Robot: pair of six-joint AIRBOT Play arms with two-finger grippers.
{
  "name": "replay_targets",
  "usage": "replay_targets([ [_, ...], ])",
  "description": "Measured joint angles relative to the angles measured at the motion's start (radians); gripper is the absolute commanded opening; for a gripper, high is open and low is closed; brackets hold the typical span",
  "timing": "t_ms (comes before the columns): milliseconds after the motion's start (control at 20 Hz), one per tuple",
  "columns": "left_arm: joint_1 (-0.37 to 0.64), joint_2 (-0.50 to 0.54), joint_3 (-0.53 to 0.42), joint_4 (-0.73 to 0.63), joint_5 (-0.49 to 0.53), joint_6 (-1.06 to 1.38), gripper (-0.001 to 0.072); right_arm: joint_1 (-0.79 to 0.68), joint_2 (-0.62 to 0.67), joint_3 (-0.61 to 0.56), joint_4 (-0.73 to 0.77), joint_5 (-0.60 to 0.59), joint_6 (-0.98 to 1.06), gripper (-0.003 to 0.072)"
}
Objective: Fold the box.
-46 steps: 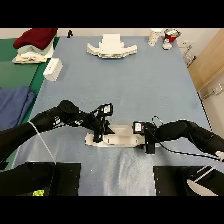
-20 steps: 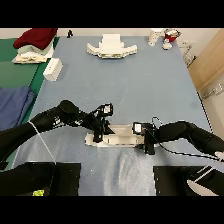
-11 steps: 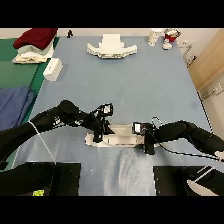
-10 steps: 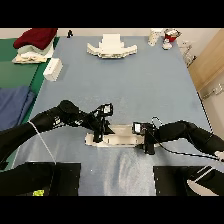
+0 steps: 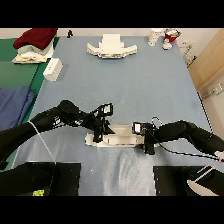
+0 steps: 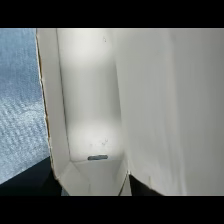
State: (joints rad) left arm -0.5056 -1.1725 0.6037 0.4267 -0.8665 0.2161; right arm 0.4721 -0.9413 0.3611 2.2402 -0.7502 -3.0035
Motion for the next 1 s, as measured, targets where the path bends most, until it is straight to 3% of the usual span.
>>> replay_targets([
  [450,0.000,0.000,0.000,-0.002,0.001,0.000,0.0020,0.000,0.000,0.000,0.000,0.000,0.000,0.0510],
  [500,0.000,0.000,0.000,-0.002,0.002,0.000,0.0225,0.000,0.000,0.000,0.000,0.000,0.000,0.0510],
  [550,-0.002,-0.005,-0.002,0.018,0.022,0.000,0.0311,0.000,0.000,0.000,0.000,0.000,0.000,0.0510],
  [750,0.000,0.002,0.000,0.014,0.013,-0.068,0.0314,0.000,0.000,0.000,0.000,0.000,0.000,0.0510],
  [800,0.003,0.008,0.001,0.008,0.015,-0.098,0.0398,0.000,0.000,0.000,0.000,0.000,0.000,0.0510],
  [850,0.003,0.017,0.000,0.024,0.006,-0.132,0.0662,0.000,0.000,0.000,0.000,0.001,0.000,0.0510],
  [900,0.003,0.029,0.000,0.037,0.003,-0.171,0.0695,0.000,0.000,0.000,0.000,0.000,0.000,0.0510],
  [1000,0.003,0.069,0.000,0.085,-0.004,-0.296,0.0694,0.000,0.000,0.000,0.000,0.000,0.000,0.0510],
])
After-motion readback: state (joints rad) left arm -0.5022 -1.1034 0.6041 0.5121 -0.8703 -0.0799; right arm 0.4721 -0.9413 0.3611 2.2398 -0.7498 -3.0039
